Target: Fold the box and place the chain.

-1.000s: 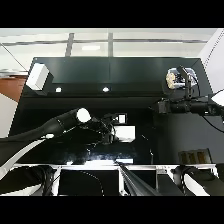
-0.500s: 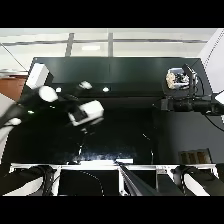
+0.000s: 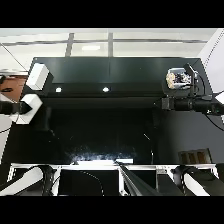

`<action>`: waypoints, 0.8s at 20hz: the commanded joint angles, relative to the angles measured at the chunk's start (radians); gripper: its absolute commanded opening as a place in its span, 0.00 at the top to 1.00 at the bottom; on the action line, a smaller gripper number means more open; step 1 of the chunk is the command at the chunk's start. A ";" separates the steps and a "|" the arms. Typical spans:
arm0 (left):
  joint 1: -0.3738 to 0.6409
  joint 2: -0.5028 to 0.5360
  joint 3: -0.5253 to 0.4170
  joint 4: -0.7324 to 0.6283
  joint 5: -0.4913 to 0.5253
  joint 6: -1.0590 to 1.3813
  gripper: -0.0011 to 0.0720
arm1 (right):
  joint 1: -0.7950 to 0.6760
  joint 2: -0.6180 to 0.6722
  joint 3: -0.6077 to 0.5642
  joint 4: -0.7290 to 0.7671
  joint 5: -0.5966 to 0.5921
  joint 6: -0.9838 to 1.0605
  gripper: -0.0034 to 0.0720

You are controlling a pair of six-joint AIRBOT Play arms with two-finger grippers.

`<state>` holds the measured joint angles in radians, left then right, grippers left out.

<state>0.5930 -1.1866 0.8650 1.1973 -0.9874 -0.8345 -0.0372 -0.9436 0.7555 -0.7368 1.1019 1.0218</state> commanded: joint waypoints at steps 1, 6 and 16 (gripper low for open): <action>0.080 -0.045 0.001 -0.008 0.193 0.016 0.59 | 0.000 0.000 0.000 0.000 -0.005 0.016 0.92; -0.015 -0.138 0.007 -0.039 0.401 0.177 0.59 | 0.001 0.000 0.000 -0.001 -0.003 0.056 0.92; -0.113 -0.109 0.098 -0.021 0.322 -0.014 0.01 | 0.000 0.000 0.001 -0.001 0.027 0.082 0.92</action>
